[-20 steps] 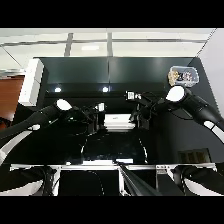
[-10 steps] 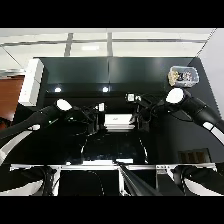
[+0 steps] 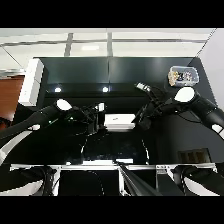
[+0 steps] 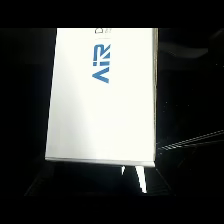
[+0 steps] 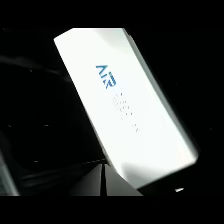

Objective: Fold the box and place the chain.

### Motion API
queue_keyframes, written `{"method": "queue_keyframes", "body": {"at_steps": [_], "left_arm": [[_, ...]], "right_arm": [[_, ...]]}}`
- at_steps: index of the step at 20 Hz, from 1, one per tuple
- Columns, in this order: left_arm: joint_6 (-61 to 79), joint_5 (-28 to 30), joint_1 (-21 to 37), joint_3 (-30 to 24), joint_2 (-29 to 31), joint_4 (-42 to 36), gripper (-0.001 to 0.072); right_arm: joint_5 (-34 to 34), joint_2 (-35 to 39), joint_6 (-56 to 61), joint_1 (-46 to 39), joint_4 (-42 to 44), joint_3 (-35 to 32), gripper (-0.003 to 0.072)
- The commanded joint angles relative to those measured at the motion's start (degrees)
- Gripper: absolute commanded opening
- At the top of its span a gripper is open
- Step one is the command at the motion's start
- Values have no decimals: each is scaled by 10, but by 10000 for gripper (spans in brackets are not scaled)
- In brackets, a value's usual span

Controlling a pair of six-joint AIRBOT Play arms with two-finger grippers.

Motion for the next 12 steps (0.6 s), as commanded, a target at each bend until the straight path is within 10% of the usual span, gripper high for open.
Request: {"method": "queue_keyframes", "body": {"at_steps": [1, 5, 12], "left_arm": [[1, 0, 0, 0, 0, 0, 273], [1, 0, 0, 0, 0, 0, 274], [1, -1, 0, 0, 0, 0, 274]], "right_arm": [[28, 5, 121, -22, 83, -37, 12], [-33, -35, 116, -19, 264, -85, 13], [-82, -98, 121, -19, 259, -85, 13]]}}
